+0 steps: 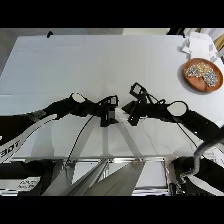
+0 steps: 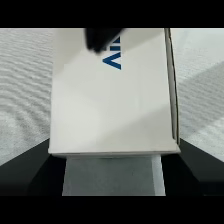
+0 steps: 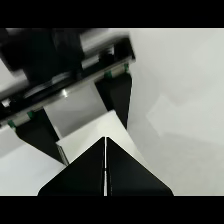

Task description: Fold the box and place the chain.

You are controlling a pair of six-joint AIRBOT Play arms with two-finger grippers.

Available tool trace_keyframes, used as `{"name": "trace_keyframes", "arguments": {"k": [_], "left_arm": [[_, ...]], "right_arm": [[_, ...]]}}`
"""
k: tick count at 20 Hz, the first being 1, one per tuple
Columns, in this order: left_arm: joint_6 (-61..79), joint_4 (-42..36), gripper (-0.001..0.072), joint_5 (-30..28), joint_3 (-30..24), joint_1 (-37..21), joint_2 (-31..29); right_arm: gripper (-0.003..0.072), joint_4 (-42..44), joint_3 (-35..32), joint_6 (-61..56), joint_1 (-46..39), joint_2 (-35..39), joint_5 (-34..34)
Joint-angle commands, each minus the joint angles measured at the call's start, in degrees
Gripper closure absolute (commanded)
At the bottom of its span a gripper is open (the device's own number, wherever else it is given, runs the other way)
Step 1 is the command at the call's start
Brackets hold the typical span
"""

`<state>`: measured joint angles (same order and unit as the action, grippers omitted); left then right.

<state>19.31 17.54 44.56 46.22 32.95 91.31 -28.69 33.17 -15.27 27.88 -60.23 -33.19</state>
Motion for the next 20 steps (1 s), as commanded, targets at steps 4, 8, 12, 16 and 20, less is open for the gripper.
{"name": "trace_keyframes", "arguments": {"k": [4, 8, 12, 16, 20], "left_arm": [[0.2, 0.0, 0.0624, -0.2, 0.0, 0.0, 0.0], [0.2, 0.0, 0.0624, -0.2, 0.0, 0.0, 0.0], [0.2, 0.0, 0.0624, -0.2, 0.0, 0.0, 0.0], [0.2, 0.0, 0.0624, -0.2, 0.0, 0.0, 0.0], [0.2, 0.0, 0.0624, -0.2, 0.0, 0.0, 0.0]], "right_arm": [[0.0676, -36.0, 10.7, -40.9, -11.9, 9.3, -21.8], [0.0677, -41.5, 12.2, -49.7, -27.4, 9.5, -41.2], [0.0676, -41.9, 11.0, -51.8, -38.4, 7.4, -49.5], [0.0648, -46.5, 8.7, -54.0, -41.2, 6.5, -52.5], [0.0268, -38.6, 8.7, -55.4, -41.2, 6.5, -59.8]]}}
